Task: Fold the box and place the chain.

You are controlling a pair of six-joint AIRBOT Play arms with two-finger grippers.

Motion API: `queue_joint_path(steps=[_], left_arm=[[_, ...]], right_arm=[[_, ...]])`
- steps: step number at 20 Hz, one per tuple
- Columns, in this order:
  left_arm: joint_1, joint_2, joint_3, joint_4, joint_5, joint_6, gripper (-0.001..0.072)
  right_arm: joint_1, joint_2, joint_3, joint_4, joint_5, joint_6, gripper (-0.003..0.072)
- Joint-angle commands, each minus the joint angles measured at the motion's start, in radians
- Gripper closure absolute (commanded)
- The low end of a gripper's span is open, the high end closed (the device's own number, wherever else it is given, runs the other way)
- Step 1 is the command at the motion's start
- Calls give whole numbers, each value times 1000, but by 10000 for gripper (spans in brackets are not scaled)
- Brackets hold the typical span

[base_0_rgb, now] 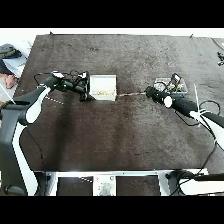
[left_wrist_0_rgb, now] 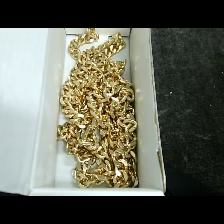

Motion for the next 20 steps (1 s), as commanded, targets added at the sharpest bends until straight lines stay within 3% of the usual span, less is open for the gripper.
queue_joint_path(steps=[1, 2, 4, 5, 6, 9, 16, 20], left_arm=[[0, -1, 0, 0, 0, 0, 355], [0, -1, 0, 0, 0, 0, 355], [0, -1, 0, 0, 0, 0, 355], [1, -1, 0, 0, 0, 0, 355], [1, 0, 0, 0, 0, 0, 355], [0, -1, 0, 0, 0, 0, 355], [0, -1, 0, 0, 0, 0, 355], [0, -1, 0, 0, 0, 0, 355]], right_arm=[[-3, -80, 71, 19, -12, 5, 366], [-5, -100, 86, 23, -12, 5, 454], [-11, -130, 109, 53, -16, 11, 482], [-11, -138, 114, 52, -19, 11, 617], [-10, -136, 114, 53, -27, 11, 701], [43, -55, 111, 58, -20, -16, 702], [262, 290, 112, 23, -115, -133, 701], [375, 337, 133, 14, -221, -132, 701]])
